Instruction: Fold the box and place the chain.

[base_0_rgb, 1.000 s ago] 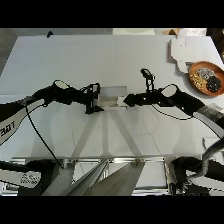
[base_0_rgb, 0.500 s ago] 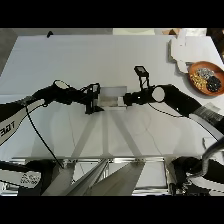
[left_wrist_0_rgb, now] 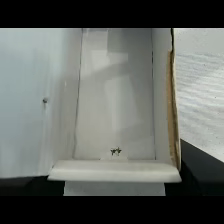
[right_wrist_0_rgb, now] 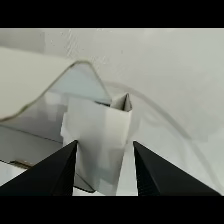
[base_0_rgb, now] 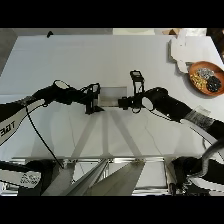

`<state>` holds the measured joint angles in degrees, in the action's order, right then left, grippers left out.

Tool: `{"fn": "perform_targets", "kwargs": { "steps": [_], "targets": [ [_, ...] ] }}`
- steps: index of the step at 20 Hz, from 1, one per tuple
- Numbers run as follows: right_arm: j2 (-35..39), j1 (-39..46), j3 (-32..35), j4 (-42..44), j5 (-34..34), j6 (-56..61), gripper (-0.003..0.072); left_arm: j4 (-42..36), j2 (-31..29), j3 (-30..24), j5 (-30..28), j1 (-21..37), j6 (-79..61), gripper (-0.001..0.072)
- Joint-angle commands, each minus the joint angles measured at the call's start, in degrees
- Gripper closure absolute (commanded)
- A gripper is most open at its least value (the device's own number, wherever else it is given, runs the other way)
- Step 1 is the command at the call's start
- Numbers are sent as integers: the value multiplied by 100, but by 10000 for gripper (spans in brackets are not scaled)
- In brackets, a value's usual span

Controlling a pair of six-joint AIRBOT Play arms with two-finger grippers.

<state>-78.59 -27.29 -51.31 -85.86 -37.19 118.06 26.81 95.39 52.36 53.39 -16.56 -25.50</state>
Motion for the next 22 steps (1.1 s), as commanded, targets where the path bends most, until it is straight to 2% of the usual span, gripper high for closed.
{"fn": "perform_targets", "kwargs": {
  "steps": [1, 5, 6, 9, 14, 17, 18, 20, 22],
  "targets": [
    [-48, -264, -136, -557, -11, 669, 334, 0, -4, 0, -4, 2, 2, 429],
    [-48, -404, -308, -734, -35, 859, 340, 0, -7, 0, -4, 2, 2, 429],
    [-59, -433, -308, -758, -92, 859, 365, 0, -4, 0, -2, 2, 2, 429],
    [-164, -468, -308, -1099, -487, 977, 371, 0, -4, 0, -2, 2, 2, 429],
    [-293, -501, -308, -1893, -693, 2118, 370, 0, -4, 0, -2, 2, 2, 429],
    [-293, -516, -308, -1912, -695, 2210, 368, 0, -4, 0, -2, 2, 2, 429],
    [-293, -516, -310, -1856, -713, 2216, 347, 0, -4, 0, -2, 2, 2, 429],
    [-293, -516, -330, -1714, -763, 2568, 248, 0, -4, 0, -4, 2, 2, 429],
    [-293, -514, -474, -1738, -863, 2745, 248, 0, -4, 0, -4, 2, 2, 429]
  ]
}}
